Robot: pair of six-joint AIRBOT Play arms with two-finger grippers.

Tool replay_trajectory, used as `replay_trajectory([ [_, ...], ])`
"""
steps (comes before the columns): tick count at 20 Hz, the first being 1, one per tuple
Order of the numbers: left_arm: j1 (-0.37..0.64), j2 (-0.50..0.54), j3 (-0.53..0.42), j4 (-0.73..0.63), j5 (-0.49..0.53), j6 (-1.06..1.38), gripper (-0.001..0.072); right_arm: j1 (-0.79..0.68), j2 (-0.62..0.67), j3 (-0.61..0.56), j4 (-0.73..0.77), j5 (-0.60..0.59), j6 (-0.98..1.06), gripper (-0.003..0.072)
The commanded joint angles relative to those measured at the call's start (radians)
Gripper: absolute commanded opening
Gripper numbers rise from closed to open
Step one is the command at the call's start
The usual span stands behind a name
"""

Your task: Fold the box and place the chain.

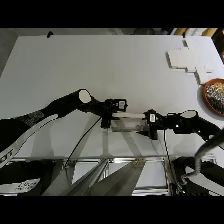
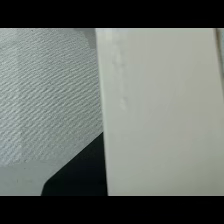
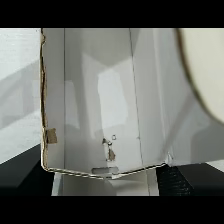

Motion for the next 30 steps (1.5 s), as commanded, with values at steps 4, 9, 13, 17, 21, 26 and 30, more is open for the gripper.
replay_trajectory([
  [4,0.000,0.000,0.000,0.000,0.000,0.000,0.0009,-0.001,-0.002,0.000,-0.008,-0.006,-0.001,0.0601],
  [9,0.000,0.000,0.000,0.000,0.000,0.000,0.0009,-0.001,-0.022,0.000,-0.016,-0.019,0.006,0.0596],
  [13,0.000,0.000,0.000,0.000,0.000,0.000,0.0009,0.000,-0.031,0.000,-0.019,-0.020,0.006,0.0538],
  [17,0.000,0.000,0.000,0.000,0.000,0.000,0.0009,0.000,-0.031,0.000,-0.019,-0.020,0.006,0.0538],
  [21,0.000,0.000,0.000,0.000,0.000,0.000,0.0009,0.000,-0.031,0.000,-0.020,-0.020,0.006,0.0541],
  [26,0.000,0.000,0.000,0.000,0.000,0.000,0.0009,0.000,-0.031,0.000,-0.026,-0.017,0.006,0.0549],
  [30,0.000,0.000,0.000,0.000,0.000,0.000,0.0009,0.000,-0.031,0.000,-0.026,-0.017,0.006,0.0549],
])
